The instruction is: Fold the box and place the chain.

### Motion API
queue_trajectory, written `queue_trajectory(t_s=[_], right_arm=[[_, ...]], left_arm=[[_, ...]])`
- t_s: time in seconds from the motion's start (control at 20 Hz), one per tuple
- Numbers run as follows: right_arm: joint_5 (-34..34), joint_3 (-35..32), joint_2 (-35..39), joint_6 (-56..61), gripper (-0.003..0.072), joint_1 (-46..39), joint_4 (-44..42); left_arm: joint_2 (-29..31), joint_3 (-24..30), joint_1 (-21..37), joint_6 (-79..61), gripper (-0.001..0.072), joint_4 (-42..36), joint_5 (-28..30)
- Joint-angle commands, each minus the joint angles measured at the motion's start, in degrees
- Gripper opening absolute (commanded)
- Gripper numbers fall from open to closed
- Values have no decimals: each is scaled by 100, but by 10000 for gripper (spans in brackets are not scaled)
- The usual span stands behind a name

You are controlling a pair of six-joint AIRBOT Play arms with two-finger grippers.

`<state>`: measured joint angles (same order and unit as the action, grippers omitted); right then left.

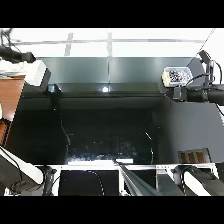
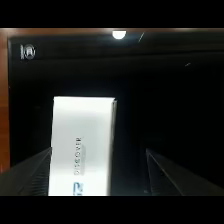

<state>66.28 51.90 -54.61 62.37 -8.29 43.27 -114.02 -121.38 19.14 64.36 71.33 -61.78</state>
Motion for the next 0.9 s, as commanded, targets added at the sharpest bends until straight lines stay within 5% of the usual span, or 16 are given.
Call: queue_trajectory(t_s=[0.0,0.05,0.2,0.35,0.5,0.65,0.85], right_arm=[[-11,-15,2,-9,15,-2,33],[-81,-66,2,-68,15,-4,59],[-719,-507,7,-317,13,0,81],[-2417,-1145,4,-424,14,9,715],[-2942,-1311,4,-413,16,9,1073],[-2837,-1311,4,-411,16,9,1069],[-2837,-1311,4,-411,15,9,1069]], left_arm=[[1117,201,-44,868,414,-90,-474],[1714,765,-70,1097,30,-170,-553],[3515,3108,-413,1078,25,-168,-232],[5436,6105,-964,844,25,-166,1034],[6673,8015,-1305,636,26,-133,1681],[7272,8658,-1320,636,27,-111,1794],[7355,8719,-1351,654,28,-341,1309]])
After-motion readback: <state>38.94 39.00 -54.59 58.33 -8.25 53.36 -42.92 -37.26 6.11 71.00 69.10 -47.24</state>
